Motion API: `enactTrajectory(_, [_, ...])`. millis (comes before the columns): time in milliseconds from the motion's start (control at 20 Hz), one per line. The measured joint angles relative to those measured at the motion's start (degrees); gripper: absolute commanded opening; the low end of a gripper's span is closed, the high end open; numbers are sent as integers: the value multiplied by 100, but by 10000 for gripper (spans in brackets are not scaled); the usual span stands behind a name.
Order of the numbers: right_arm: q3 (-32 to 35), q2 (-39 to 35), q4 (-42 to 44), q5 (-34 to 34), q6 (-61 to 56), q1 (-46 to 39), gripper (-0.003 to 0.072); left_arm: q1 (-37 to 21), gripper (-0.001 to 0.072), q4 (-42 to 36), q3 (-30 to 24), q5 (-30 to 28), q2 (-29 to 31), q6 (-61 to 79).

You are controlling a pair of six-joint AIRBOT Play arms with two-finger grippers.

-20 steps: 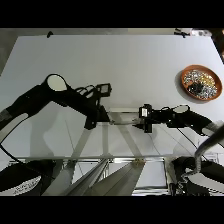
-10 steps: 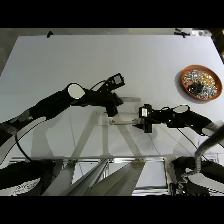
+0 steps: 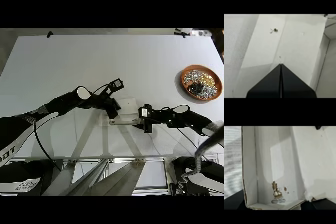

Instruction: Fold the box and place the chain.

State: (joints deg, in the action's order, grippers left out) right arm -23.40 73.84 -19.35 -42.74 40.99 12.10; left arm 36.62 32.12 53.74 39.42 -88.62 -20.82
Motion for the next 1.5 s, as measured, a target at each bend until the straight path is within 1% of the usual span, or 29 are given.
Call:
enactTrajectory(150, [0,0,-15,-17,24,0,416,-101,12,98,-2,299,199,-20])
enactTrajectory(200, [0,0,-11,-13,22,2,416,-168,51,175,-4,435,313,-20])
enactTrajectory(250, [0,0,-4,-2,4,2,416,-260,151,302,-7,588,444,-17])
enactTrajectory(300, [0,0,0,0,-4,2,416,-358,275,409,-7,684,575,-17])
enactTrajectory(350, [0,0,2,2,-4,2,416,-479,339,529,-4,811,717,-20])
enactTrajectory(500, [0,0,4,4,-4,2,416,-911,344,933,-4,1287,1123,-17])
enactTrajectory(600, [0,0,7,7,-2,2,416,-1117,343,1335,-4,1698,1274,4])
enactTrajectory(700, [0,0,7,7,-2,2,416,-1191,344,1733,-11,2116,1320,125])
enactTrajectory(750, [0,0,7,7,-2,2,416,-1202,344,1829,-15,2218,1320,236])
enactTrajectory(900, [0,0,9,9,-2,2,416,-1222,344,1860,-52,2511,1222,678])
enactTrajectory(1100, [0,0,9,11,0,2,416,-1198,344,1851,-114,2677,981,1123])
enactTrajectory(1300, [0,0,9,11,2,2,416,-1093,346,1742,-201,2629,761,1663])
enactTrajectory(1350, [0,0,9,11,2,2,416,-1064,368,1707,-247,2588,730,1871])
enactTrajectory(1400, [0,0,9,11,2,2,416,-1040,446,1650,-295,2516,708,2090])
enactTrajectory(1450, [0,0,9,11,2,2,416,-1023,464,1589,-345,2444,695,2284])
enactTrajectory(1500, [0,0,9,11,2,2,416,-1012,463,1539,-387,2361,682,2433])
